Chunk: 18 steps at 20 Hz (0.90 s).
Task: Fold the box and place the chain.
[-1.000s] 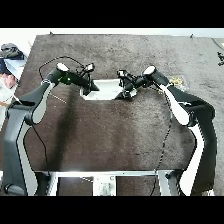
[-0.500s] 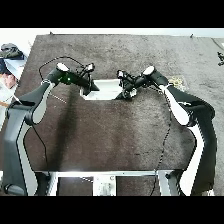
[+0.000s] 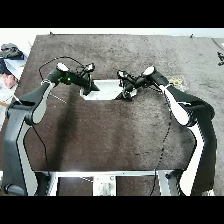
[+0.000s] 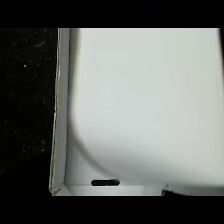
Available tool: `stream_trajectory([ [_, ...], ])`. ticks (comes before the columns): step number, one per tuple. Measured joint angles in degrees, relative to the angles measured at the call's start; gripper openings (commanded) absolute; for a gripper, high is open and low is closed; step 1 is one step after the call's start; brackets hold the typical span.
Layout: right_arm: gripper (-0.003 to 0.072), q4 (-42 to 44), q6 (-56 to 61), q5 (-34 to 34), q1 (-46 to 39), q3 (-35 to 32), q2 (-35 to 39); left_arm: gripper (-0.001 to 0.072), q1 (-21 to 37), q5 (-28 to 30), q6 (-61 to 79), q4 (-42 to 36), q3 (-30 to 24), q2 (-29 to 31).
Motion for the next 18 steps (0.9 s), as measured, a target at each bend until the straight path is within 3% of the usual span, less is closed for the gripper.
stream_trajectory([
  [1, 0.0377, 0.0, 0.0, 0.0, 0.0, 0.0, -0.1, 0.0014, 0.0, 0.0, 0.0, 0.0, 0.0, 0.0],
  [3, 0.0278, 0.3, 0.0, 0.0, 0.0, 0.0, -0.3, 0.0013, 0.0, 0.0, 0.0, 0.0, 0.0, 0.0],
  [18, 0.0279, 0.9, 0.0, 0.0, 0.0, 0.0, -0.4, 0.0013, 0.0, 0.0, 0.0, 0.0, 0.0, 0.0],
])
